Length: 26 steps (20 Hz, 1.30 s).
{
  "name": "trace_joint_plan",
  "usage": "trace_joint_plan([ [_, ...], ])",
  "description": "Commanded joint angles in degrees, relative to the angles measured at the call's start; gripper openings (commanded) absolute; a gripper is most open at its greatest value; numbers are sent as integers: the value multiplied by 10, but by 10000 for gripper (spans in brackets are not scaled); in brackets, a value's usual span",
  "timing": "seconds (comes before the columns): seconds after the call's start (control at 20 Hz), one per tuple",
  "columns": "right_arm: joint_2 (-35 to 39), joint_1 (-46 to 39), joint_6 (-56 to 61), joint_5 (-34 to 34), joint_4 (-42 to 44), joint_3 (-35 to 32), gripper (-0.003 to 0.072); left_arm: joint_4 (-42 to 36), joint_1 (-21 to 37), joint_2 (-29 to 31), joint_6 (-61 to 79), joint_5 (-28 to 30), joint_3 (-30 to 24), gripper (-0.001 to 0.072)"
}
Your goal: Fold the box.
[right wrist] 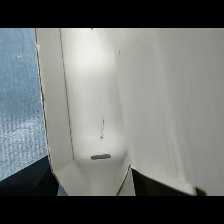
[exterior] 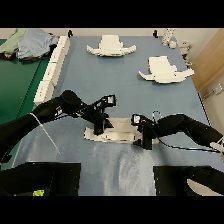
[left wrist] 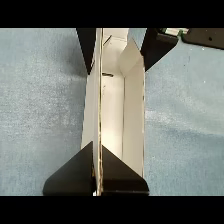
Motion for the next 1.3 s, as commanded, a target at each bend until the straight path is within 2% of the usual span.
trace_joint_plan([
  [0.0, 0, 4, 0, 6, -2, 0, 590, 0, 0, 0, 0, 0, 1, 12],
  [0.4, 0, 16, 0, 31, -1, 0, 578, 0, 0, 0, 0, 0, 1, 12],
  [0.5, 0, 16, 0, 30, -2, 0, 466, 0, 0, 0, 0, 0, 1, 12],
  [0.55, 0, 16, 0, 30, -2, 0, 442, 0, 0, 0, 0, 0, 1, 12],
  [1.25, 1, 16, 0, 30, -6, 0, 446, 0, 0, 0, 0, 0, 1, 12],
])
